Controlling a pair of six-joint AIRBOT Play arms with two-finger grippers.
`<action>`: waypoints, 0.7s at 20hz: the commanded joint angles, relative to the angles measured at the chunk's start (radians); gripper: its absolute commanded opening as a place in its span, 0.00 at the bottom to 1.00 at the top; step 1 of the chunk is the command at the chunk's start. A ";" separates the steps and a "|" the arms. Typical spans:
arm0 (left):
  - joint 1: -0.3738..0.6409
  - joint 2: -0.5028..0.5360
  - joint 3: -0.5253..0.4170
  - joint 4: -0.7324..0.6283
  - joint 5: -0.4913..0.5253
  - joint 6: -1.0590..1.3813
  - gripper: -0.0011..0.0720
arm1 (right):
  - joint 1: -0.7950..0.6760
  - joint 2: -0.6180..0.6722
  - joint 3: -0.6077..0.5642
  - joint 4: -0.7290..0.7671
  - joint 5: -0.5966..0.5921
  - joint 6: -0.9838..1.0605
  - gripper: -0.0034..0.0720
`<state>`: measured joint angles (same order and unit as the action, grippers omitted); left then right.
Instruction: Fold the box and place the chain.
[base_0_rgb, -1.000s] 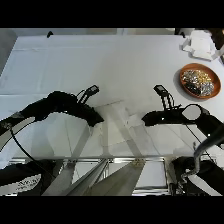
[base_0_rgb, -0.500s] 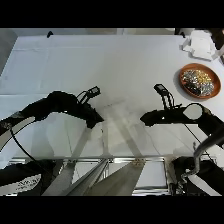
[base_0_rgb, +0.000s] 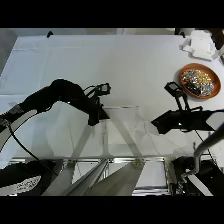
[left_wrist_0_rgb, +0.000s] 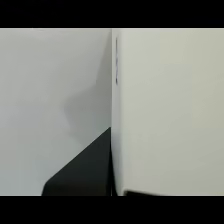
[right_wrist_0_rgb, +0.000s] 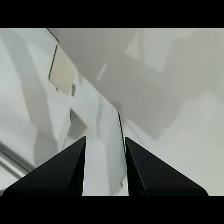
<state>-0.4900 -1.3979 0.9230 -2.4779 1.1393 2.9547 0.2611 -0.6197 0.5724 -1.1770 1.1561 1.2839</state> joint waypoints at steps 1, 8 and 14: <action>-0.074 -0.002 0.053 0.021 -0.153 0.004 0.02 | 0.000 0.134 0.006 -0.111 0.071 0.056 0.42; -0.192 -0.068 0.053 0.046 -0.254 0.004 0.02 | 0.000 0.160 0.006 -0.111 0.048 0.055 0.41; -0.192 -0.127 0.052 0.048 -0.286 0.003 0.02 | 0.000 0.160 0.006 -0.113 0.033 0.054 0.41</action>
<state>-0.6762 -1.4986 0.9745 -2.4348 0.8715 2.9585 0.2611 -0.4614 0.5777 -1.2869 1.2018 1.3373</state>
